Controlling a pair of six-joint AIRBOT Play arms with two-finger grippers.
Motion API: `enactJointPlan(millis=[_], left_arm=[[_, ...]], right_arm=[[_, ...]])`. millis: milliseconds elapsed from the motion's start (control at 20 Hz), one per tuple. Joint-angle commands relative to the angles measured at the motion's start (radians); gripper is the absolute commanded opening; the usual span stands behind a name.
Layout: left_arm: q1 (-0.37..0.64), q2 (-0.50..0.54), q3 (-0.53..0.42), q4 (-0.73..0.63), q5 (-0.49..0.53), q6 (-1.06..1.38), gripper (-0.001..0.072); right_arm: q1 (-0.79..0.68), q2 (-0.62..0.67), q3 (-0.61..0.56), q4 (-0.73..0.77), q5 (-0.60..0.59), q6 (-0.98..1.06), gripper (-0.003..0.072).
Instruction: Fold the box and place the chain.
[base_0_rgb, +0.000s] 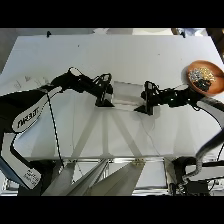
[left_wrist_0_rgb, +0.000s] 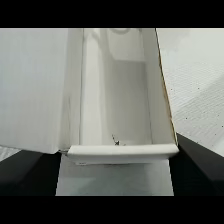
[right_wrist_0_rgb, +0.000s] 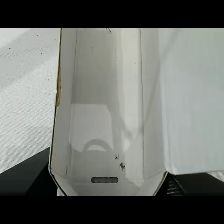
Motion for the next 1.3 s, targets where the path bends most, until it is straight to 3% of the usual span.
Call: enactJointPlan(millis=[0, 150, 300, 400, 450, 1250], left_arm=[[-0.015, 0.002, 0.0, 0.024, 0.042, -0.033, 0.0695], [-0.035, 0.005, 0.0, 0.067, 0.057, -0.041, 0.0684], [-0.034, 0.005, 0.0, 0.062, 0.052, -0.04, 0.0462], [-0.033, 0.005, 0.0, 0.062, 0.049, -0.04, 0.0268], [-0.033, 0.005, 0.0, 0.062, 0.049, -0.04, 0.0212], [-0.035, 0.005, 0.0, 0.067, 0.034, -0.04, 0.0214]], right_arm=[[0.0, 0.0, 0.0, 0.001, 0.0, 0.0, 0.0548], [0.0, 0.0, 0.0, 0.001, 0.0, 0.0, 0.0548], [0.0, 0.0, 0.0, 0.001, 0.0, 0.0, 0.0548], [0.0, 0.0, 0.0, 0.001, 0.0, 0.0, 0.0548], [0.0, 0.0, 0.0, 0.001, 0.0, 0.0, 0.0548], [0.0, 0.0, 0.0, 0.001, 0.0, 0.0, 0.0548]])
